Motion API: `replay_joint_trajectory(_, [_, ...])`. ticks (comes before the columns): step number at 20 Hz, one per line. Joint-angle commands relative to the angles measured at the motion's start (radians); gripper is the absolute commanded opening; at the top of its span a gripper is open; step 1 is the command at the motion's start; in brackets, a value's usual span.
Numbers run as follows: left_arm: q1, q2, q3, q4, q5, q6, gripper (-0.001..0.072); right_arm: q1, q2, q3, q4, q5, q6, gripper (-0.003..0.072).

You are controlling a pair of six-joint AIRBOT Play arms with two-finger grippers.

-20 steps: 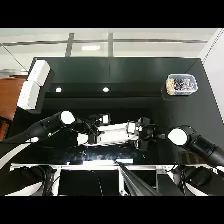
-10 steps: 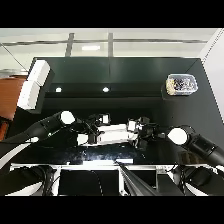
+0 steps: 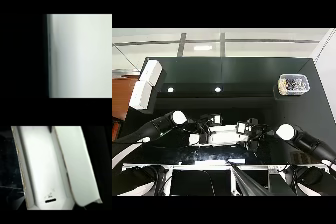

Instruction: Fold the box and place the chain.

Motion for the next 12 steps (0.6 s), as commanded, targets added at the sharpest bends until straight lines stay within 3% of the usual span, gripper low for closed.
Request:
replay_joint_trajectory(1, [0.000,-0.001,0.000,-0.002,0.002,-0.001,0.0029,0.001,-0.031,0.000,0.059,0.052,-0.087,0.0713])
replay_joint_trajectory(12, [0.000,-0.002,0.000,-0.002,0.003,0.000,0.0029,0.001,-0.103,0.000,0.171,0.040,-0.160,0.0712])
